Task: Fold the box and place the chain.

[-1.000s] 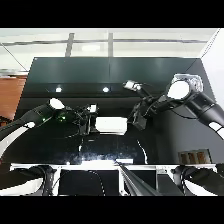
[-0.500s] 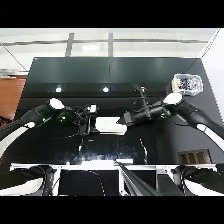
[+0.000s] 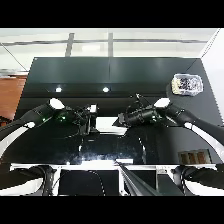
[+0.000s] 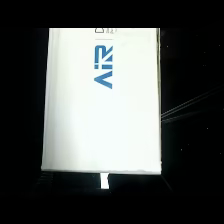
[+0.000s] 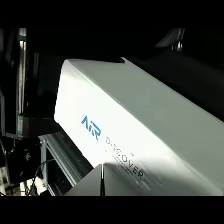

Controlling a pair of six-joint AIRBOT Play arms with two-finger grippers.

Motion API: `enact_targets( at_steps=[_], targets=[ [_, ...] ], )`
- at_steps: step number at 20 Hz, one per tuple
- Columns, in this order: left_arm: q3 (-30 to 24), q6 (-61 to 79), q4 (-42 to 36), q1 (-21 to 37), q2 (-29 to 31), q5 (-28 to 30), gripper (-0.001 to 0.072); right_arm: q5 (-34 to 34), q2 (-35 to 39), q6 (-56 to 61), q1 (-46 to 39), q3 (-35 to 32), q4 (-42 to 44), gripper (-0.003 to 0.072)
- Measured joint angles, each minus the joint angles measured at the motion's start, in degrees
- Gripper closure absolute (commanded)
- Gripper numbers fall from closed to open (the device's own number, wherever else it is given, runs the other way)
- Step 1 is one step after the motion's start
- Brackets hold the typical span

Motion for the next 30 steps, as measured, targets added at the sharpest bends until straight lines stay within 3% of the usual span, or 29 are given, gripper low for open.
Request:
enact_targets(
  at_steps=[11, 12, 13, 20, 24, 30],
  targets=[
    [0.0, -0.1, 0.0, 0.0, 0.0, 0.0, 0.0241, 0.3, 0.6, 1.0, 0.1, 1.3, -4.4, 0.0673],
    [0.0, -0.2, -0.1, 0.0, 0.1, -0.1, 0.0144, 1.6, 1.4, 1.1, -0.1, 2.2, -5.3, 0.0674],
    [0.0, -0.3, 0.0, 0.0, 0.2, 0.0, 0.0002, 3.0, 2.7, 1.1, -0.5, 3.3, -5.4, 0.0673],
    [0.4, -1.7, 2.3, 1.7, 6.9, -0.4, -0.0004, 8.8, 16.9, 6.1, -14.6, 7.9, -14.2, 0.0673],
    [0.5, -3.8, 2.6, 1.4, 12.4, -2.6, -0.0001, 11.3, 21.0, 8.2, -24.2, 8.4, -18.3, 0.0673],
    [5.0, -6.5, -0.2, -5.9, 9.0, -0.2, 0.0001, 11.4, 22.3, 9.1, -28.5, 8.5, -19.9, 0.0673]
  ],
)
